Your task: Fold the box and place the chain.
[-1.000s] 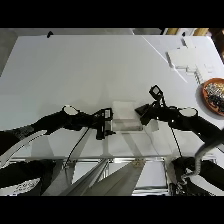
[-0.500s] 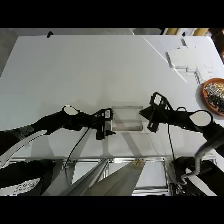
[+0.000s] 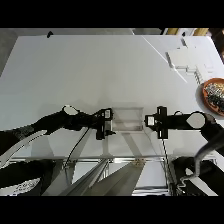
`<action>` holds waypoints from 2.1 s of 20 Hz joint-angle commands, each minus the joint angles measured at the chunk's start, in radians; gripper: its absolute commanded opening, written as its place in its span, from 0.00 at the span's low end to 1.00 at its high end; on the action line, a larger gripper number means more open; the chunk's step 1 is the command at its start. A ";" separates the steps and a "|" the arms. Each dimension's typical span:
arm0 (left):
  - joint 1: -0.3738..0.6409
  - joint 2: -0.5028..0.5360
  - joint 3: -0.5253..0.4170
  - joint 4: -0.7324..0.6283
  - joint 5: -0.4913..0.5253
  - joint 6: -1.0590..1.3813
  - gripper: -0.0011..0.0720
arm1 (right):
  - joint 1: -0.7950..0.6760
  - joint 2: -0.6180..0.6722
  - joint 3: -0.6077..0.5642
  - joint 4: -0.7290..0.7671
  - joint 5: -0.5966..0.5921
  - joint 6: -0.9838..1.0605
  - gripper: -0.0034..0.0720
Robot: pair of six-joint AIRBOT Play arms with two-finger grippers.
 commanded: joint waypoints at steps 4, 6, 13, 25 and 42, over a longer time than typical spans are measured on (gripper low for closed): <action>0.000 0.000 0.000 0.000 0.000 0.000 0.30 | 0.000 -0.113 -0.001 0.238 0.031 -0.216 0.28; 0.000 0.000 0.000 0.000 0.000 0.000 0.30 | 0.000 -0.136 -0.001 0.295 0.029 -0.240 0.28; 0.000 0.000 0.000 0.000 0.000 0.000 0.30 | 0.001 -0.222 -0.001 0.401 0.070 -0.264 0.46; 0.000 0.000 0.000 0.000 0.000 0.000 0.30 | 0.000 0.123 -0.001 0.047 0.122 0.618 0.06; 0.000 0.000 0.000 0.000 0.000 0.000 0.30 | -0.356 -0.170 -0.001 0.024 0.152 1.243 0.06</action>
